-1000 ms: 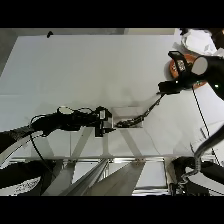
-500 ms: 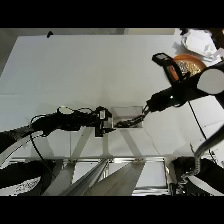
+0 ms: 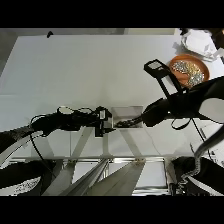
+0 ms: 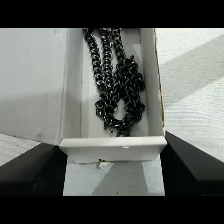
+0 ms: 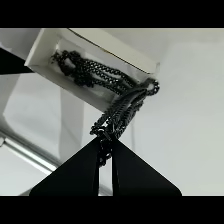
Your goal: Fold the box and place the chain.
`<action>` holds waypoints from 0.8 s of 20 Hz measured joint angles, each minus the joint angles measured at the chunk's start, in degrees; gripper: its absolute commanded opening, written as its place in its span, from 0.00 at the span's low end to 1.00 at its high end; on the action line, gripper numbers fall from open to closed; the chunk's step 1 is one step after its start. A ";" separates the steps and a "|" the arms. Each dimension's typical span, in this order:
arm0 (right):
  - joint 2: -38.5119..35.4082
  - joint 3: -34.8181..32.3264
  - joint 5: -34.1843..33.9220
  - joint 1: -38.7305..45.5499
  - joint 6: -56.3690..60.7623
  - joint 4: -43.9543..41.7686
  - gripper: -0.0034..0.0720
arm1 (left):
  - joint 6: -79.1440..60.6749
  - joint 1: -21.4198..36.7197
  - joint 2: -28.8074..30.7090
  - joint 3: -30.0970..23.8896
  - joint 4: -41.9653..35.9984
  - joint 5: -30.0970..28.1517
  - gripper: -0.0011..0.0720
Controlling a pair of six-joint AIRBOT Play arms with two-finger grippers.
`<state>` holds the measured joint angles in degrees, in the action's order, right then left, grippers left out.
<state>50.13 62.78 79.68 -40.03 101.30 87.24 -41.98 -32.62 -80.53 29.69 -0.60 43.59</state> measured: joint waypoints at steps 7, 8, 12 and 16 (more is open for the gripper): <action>-4.35 0.00 -7.41 -0.66 0.57 -2.64 0.06 | 0.00 0.00 0.00 0.00 0.00 0.00 0.57; -4.52 0.00 -8.59 -0.68 0.13 -3.34 0.06 | 0.00 0.00 0.00 0.00 0.00 0.00 0.57; -4.85 0.00 -14.21 -0.70 -1.27 -5.68 0.06 | 0.00 0.00 0.00 0.00 0.00 0.00 0.57; -4.94 0.00 -18.49 -0.70 -3.19 -7.89 0.06 | 0.00 0.00 0.00 0.00 0.00 0.00 0.57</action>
